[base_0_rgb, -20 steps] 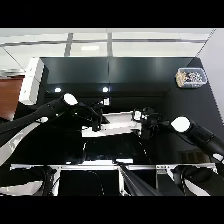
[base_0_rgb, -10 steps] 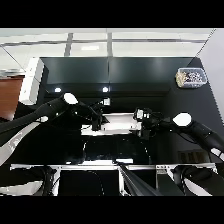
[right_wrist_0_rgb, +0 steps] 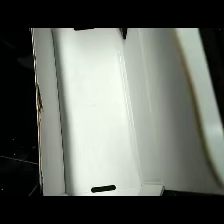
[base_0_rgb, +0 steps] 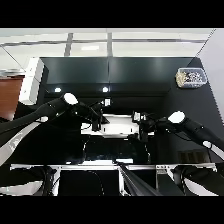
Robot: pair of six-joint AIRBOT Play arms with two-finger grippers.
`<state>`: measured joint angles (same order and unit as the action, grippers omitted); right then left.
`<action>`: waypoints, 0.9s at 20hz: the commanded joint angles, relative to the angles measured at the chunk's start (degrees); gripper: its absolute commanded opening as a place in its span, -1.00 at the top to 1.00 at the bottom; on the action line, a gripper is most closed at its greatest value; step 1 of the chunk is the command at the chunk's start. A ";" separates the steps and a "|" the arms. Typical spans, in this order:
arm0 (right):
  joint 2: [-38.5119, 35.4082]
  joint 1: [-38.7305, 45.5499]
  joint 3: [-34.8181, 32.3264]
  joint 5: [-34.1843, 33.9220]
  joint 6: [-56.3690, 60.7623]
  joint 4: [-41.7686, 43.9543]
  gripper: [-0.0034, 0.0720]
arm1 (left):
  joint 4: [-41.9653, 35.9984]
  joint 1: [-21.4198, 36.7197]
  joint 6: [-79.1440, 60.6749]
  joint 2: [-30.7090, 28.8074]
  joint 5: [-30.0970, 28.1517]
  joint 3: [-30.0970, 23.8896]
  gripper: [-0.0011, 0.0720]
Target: Fold the box and place the chain.
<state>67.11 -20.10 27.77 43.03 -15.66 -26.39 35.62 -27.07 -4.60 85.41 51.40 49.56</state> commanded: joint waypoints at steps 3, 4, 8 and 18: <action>1.79 0.04 0.04 -0.81 -0.46 -1.60 -0.97 | -0.07 0.04 0.07 -0.04 -0.22 0.04 0.90; 1.79 0.04 0.04 -0.83 -0.46 -1.66 -0.97 | -0.07 0.04 0.07 -0.04 -0.22 0.04 0.90; 1.90 -0.02 0.04 -1.29 -0.24 -1.70 -0.97 | -0.07 0.04 0.07 -0.04 -0.22 0.04 0.90; 2.23 -3.61 0.07 -5.01 3.26 -5.77 -0.97 | -0.07 0.04 0.07 -0.04 -0.20 0.04 0.90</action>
<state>69.23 -22.96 27.81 39.40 -13.43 -30.87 35.57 -27.09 -4.56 85.41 51.35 49.56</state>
